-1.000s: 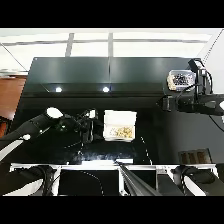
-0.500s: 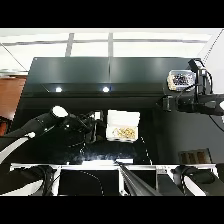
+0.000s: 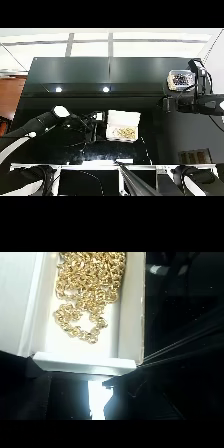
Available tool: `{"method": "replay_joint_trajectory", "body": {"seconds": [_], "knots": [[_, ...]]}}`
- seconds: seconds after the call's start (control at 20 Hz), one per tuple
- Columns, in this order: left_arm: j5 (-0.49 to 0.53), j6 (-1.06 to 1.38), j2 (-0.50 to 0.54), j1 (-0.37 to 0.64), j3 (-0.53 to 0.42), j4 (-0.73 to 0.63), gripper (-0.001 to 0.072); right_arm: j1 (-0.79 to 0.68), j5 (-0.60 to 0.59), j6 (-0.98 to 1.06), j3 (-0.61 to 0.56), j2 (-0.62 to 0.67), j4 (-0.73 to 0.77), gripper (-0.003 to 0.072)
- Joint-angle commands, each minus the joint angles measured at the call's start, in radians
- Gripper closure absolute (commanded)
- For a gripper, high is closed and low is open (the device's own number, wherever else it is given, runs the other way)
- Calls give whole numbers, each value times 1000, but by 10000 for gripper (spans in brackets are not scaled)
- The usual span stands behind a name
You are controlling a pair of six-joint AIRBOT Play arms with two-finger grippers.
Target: Fold the box and place the chain.
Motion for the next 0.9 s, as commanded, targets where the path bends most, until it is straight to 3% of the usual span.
{"method": "replay_joint_trajectory", "body": {"seconds": [0.0, 0.15, 0.3, 0.85], "knots": [[-40, -92, 4, 26, 8, 38, 1, 0, 6, 0, 0, 1, 0, 191], [-98, -178, 1, 54, 8, 64, 1, 0, 13, 0, 0, 1, 0, 191], [-100, -137, -2, 91, 8, 80, -1, 0, 24, 0, 0, 1, 2, 191], [-89, 23, -29, 83, 51, 45, -1, 0, 24, 0, 0, 1, 6, 191]]}}
